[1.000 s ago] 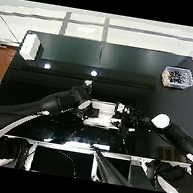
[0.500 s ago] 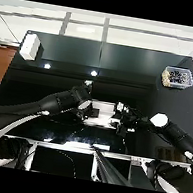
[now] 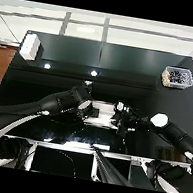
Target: Fold the box and place the chain.
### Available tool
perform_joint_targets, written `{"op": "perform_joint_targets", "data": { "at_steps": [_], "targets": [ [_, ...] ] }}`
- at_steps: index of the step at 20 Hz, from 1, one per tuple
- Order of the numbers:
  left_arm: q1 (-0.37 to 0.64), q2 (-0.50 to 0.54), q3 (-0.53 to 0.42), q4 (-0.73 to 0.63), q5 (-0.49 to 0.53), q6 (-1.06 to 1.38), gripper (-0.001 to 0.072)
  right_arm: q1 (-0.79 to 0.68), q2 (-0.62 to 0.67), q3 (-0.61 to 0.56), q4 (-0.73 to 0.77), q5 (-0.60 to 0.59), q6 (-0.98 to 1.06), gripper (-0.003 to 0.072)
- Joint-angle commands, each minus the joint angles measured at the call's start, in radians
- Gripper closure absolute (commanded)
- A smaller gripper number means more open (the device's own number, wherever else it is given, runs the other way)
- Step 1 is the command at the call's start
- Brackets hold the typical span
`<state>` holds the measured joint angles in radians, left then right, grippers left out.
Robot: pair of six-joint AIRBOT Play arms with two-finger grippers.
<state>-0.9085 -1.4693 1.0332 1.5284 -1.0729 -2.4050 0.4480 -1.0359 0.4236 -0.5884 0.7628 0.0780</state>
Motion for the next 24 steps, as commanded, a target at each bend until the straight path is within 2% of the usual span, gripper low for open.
{"op": "perform_joint_targets", "data": {
  "at_steps": [1, 3, 7, 11, 14, 17, 19, 24],
  "targets": [
    [0.0, 0.0, 0.0, 0.0, -0.001, 0.0, 0.068, -0.018, 0.035, 0.01, -0.082, 0.075, 0.177, 0.0642],
    [0.0, -0.001, 0.0, 0.005, -0.002, 0.0, 0.0679, -0.075, 0.072, 0.018, -0.15, 0.152, 0.292, 0.0642],
    [0.0, -0.002, 0.0, 0.005, -0.002, 0.0, 0.068, -0.301, 0.167, 0.019, -0.145, 0.276, 0.406, 0.0642],
    [0.0, -0.005, 0.0, 0.004, -0.002, 0.0, 0.0679, -0.562, 0.19, 0.018, -0.15, 0.278, 0.793, 0.0643],
    [0.0, -0.005, 0.0, 0.004, -0.002, 0.0, 0.0679, -0.681, 0.175, 0.018, -0.191, 0.272, 1.001, 0.0642],
    [0.0, -0.005, 0.0, 0.004, -0.002, 0.0, 0.0679, -0.705, 0.09, 0.018, -0.278, 0.321, 1.088, 0.0644],
    [0.0, -0.005, 0.0, 0.004, -0.002, 0.0, 0.0679, -0.686, 0.0, 0.018, -0.278, 0.405, 1.088, 0.0643],
    [0.0, -0.005, 0.0, 0.003, -0.005, 0.0, 0.0679, -0.557, -0.149, 0.018, -0.231, 0.425, 1.088, 0.0643]
  ]
}}
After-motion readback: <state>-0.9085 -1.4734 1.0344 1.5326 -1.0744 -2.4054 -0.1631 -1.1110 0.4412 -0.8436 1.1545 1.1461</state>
